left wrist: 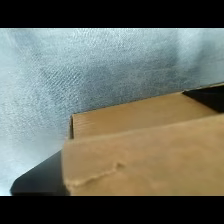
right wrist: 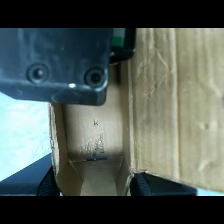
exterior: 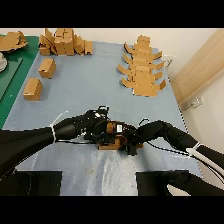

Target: Fold the box.

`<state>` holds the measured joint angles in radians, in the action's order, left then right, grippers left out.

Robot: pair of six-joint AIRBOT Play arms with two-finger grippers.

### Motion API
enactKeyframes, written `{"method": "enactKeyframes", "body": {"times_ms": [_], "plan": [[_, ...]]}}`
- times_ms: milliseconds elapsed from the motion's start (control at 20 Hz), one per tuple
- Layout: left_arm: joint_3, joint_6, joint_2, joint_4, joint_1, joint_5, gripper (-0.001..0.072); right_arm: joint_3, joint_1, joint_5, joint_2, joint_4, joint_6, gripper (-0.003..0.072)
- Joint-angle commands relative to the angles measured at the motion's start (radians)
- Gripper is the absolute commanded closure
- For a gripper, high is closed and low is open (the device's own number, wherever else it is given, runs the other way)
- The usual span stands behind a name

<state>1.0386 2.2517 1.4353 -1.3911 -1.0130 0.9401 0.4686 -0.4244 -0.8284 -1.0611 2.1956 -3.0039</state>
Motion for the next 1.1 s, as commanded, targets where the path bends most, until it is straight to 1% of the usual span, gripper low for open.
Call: {"method": "enactKeyframes", "body": {"times_ms": [0, 50, 100, 550, 600, 650, 700, 950, 1050], "plan": [[0.002, 0.001, 0.002, -0.003, -0.003, -0.007, 0.035, 0.0, 0.0, 0.0, 0.001, 0.0, 0.0, 0.0317], [0.002, 0.001, 0.003, -0.004, -0.003, -0.008, 0.0468, 0.0, 0.0, 0.0, 0.001, 0.0, 0.0, 0.0318], [0.002, 0.001, 0.004, -0.004, -0.003, -0.008, 0.0694, 0.0, 0.0, 0.0, 0.001, 0.0, 0.0, 0.0317], [0.002, 0.0, 0.003, 0.053, -0.003, -0.021, 0.0692, 0.0, 0.0, 0.0, 0.001, 0.0, 0.0, 0.0317], [0.002, -0.003, 0.003, 0.059, -0.003, -0.021, 0.0519, 0.0, 0.0, 0.0, 0.001, 0.0, 0.0, 0.0317], [0.002, 0.0, 0.003, 0.064, -0.003, -0.02, 0.0194, 0.0, 0.0, 0.0, 0.001, 0.0, 0.0, 0.0317], [0.002, 0.002, 0.003, 0.072, -0.003, -0.02, 0.0102, 0.0, 0.0, 0.0, 0.001, 0.0, 0.0, 0.0317], [0.003, 0.002, 0.002, 0.071, -0.002, 0.014, 0.0101, 0.0, 0.0, 0.0, 0.001, 0.0, 0.0, 0.0317], [0.003, 0.005, 0.003, 0.067, -0.002, 0.009, 0.0102, 0.0, 0.0, 0.0, 0.001, 0.0, 0.0, 0.0317]]}}
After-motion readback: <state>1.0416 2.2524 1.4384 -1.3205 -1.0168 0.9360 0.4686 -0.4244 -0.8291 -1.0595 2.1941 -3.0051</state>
